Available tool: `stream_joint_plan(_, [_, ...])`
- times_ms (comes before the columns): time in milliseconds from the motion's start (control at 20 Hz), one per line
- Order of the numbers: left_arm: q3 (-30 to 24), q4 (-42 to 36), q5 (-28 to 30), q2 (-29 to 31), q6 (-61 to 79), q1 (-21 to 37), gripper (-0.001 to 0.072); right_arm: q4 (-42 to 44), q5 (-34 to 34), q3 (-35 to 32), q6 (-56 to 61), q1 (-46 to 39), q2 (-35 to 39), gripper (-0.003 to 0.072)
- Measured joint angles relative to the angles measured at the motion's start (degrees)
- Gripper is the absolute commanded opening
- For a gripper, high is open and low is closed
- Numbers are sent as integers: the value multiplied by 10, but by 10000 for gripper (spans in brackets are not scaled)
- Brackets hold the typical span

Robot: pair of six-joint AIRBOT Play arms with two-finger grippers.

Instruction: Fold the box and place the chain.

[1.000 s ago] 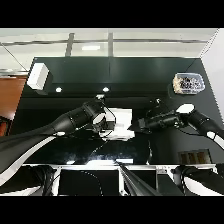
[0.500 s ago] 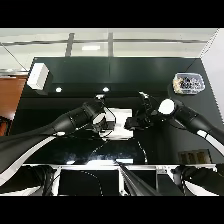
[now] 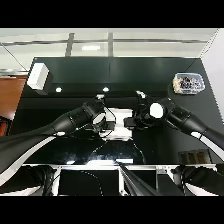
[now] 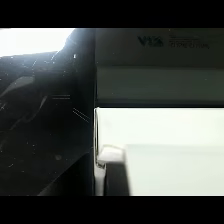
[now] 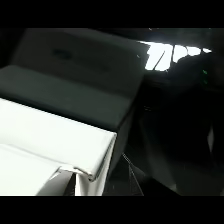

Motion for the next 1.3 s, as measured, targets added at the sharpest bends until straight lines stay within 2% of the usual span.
stream_joint_plan(400, [0, 0, 0, 0, 0, 0, 28, -83, 64, 61, 96, 60, -55, 368])
stream_joint_plan(500, [0, 0, 0, 0, 0, 0, 28, -91, 75, 68, 117, 69, -61, 297])
stream_joint_plan(1200, [0, 0, 1, 0, 0, 0, 28, -102, 95, 75, 178, 78, -90, 295])
stream_joint_plan(1250, [0, 0, 1, 0, 0, 0, 29, -101, 93, 75, 180, 78, -91, 196])
stream_joint_plan(1300, [0, 0, 1, 0, -1, 0, 29, -99, 87, 75, 182, 78, -92, 194])
